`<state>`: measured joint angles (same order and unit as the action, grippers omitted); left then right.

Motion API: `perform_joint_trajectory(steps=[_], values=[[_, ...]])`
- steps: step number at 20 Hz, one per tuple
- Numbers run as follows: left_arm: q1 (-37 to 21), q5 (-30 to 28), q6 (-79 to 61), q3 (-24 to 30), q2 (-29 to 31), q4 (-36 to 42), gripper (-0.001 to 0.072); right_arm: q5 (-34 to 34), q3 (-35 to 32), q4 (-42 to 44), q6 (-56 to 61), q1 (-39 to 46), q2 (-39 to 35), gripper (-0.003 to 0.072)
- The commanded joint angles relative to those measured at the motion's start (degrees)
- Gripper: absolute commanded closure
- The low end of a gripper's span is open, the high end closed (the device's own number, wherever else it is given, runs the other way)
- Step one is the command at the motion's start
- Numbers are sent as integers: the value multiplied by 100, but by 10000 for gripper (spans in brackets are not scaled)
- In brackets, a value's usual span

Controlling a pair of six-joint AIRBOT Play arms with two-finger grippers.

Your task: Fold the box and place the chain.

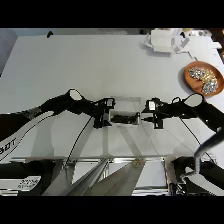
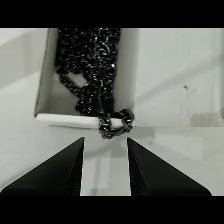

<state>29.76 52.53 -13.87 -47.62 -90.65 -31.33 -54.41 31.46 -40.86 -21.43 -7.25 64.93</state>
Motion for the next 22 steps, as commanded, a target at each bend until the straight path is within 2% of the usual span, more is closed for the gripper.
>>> perform_joint_trajectory(steps=[1,2,4,7,8,10,15,19,22], values=[[-2,-2,0,-2,2,0,538,197,-28,317,-275,-31,275,392],[-2,-2,0,-2,2,0,538,114,-28,372,-256,-31,365,400],[-2,-2,-2,-2,2,0,538,48,-28,398,-258,-57,450,494],[-2,-2,-2,-2,2,0,538,13,-28,367,-256,-55,448,568],[-2,-2,-2,-2,2,0,538,-9,-28,315,-221,-52,448,675],[-2,-2,-2,-2,2,0,538,9,-28,111,170,-52,448,672],[-2,-2,0,-2,2,0,538,555,-28,-1086,2216,-48,223,672],[-2,-2,-2,-2,2,0,538,673,-26,-1921,3681,-48,-442,672],[-2,-2,-2,-2,2,0,538,511,-24,-1875,4310,-55,-1233,672]])
